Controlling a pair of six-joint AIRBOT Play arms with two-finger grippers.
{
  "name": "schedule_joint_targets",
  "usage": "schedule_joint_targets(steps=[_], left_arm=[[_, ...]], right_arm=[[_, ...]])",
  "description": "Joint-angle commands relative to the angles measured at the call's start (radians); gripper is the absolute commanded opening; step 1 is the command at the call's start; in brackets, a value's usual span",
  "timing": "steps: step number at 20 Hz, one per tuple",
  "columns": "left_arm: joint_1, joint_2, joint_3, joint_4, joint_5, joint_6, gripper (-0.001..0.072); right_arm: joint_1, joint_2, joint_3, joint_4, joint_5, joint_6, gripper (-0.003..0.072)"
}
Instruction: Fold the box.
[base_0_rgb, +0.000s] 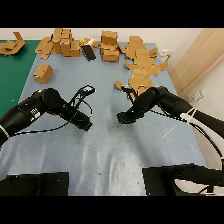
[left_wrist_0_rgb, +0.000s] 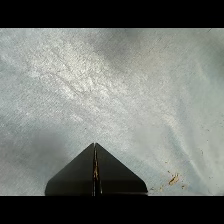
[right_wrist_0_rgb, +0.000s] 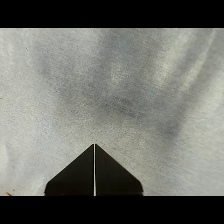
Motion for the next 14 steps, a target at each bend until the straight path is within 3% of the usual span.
schedule_joint_targets(steps=[1, 11, 14], left_arm=[[0.000, 0.000, 0.000, 0.000, 0.000, 0.000, 0.0012], [0.000, 0.000, 0.000, 0.000, 0.007, 0.001, 0.0012], [0.000, 0.000, 0.000, -0.023, 0.098, 0.000, 0.0012]], right_arm=[[0.000, 0.000, 0.001, 0.000, 0.000, 0.000, 0.0005], [0.000, 0.000, 0.001, 0.023, 0.098, 0.000, 0.0005], [0.000, 0.000, 0.001, 0.077, 0.126, 0.027, 0.0005]])
